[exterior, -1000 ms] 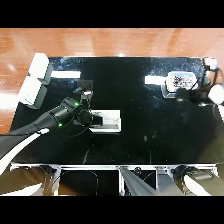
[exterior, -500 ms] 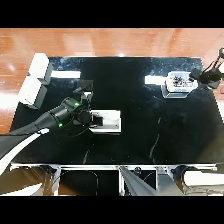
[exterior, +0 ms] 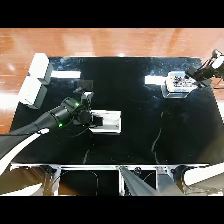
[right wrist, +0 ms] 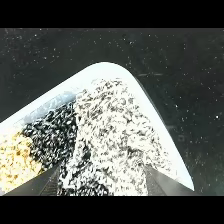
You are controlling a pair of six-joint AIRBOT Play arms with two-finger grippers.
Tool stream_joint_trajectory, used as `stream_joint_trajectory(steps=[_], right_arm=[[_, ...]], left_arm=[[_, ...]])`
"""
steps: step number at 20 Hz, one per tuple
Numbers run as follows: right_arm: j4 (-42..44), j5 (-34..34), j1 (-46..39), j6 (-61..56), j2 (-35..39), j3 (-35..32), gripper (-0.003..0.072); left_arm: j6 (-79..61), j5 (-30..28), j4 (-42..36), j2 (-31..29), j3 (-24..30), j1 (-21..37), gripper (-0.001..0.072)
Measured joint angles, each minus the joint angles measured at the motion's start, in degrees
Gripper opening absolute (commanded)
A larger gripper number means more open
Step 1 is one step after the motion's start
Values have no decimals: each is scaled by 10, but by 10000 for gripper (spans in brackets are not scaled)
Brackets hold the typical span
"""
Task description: Fold the box and place the chain.
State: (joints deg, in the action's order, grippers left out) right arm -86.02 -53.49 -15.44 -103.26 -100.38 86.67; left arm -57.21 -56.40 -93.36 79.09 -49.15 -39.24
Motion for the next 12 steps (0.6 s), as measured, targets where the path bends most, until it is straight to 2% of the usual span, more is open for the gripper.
stream_joint_trajectory(steps=[12], right_arm=[[-29, 40, 0, -13, -21, 4, 614]], left_arm=[[0, -3, 1, 0, 0, 0, 22]])
